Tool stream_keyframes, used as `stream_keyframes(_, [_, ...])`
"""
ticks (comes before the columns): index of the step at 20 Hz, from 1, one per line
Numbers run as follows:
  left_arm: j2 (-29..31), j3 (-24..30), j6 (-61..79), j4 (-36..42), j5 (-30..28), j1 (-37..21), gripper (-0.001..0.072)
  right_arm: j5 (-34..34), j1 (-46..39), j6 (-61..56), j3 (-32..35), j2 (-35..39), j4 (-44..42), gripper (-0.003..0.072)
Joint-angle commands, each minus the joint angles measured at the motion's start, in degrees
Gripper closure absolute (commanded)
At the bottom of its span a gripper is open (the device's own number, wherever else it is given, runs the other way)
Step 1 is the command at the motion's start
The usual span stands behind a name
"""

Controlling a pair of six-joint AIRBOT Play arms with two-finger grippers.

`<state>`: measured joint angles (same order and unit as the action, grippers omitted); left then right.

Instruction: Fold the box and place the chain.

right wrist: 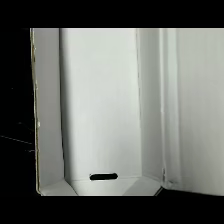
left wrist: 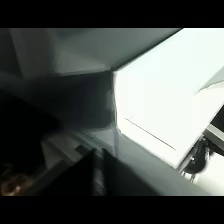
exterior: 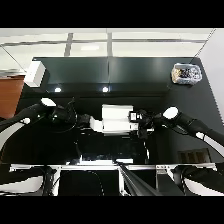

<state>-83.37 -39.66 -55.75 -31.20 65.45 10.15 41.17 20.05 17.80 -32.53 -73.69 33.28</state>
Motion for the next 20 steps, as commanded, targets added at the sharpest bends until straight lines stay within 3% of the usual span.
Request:
stream_keyframes(1, [-0.11, -2.73, 0.48, 0.11, 3.08, 0.39, 0.005, 0.02, 0.07, -0.02, 0.0, -0.04, 0.0, 0.0519])
stream_keyframes(2, [-0.11, -3.43, 0.48, 0.13, 3.39, 0.26, -0.0004, 0.02, 0.07, 0.0, 0.0, -0.04, 0.0, 0.0519])
stream_keyframes(9, [-0.11, -6.97, -3.02, -1.03, 4.2, 3.63, -0.0001, 0.0, 0.07, 0.0, 0.0, -0.04, 0.0, 0.0519])
stream_keyframes(17, [-0.11, -13.73, -24.13, -13.9, -2.38, 13.73, 0.0008, -0.02, 0.07, -0.02, 0.0, -0.04, -0.02, 0.0519])
stream_keyframes(20, [-0.11, -15.21, -33.05, -23.04, -2.95, 16.33, 0.0009, -0.02, 0.07, -0.02, 0.0, -0.04, -0.02, 0.0519])
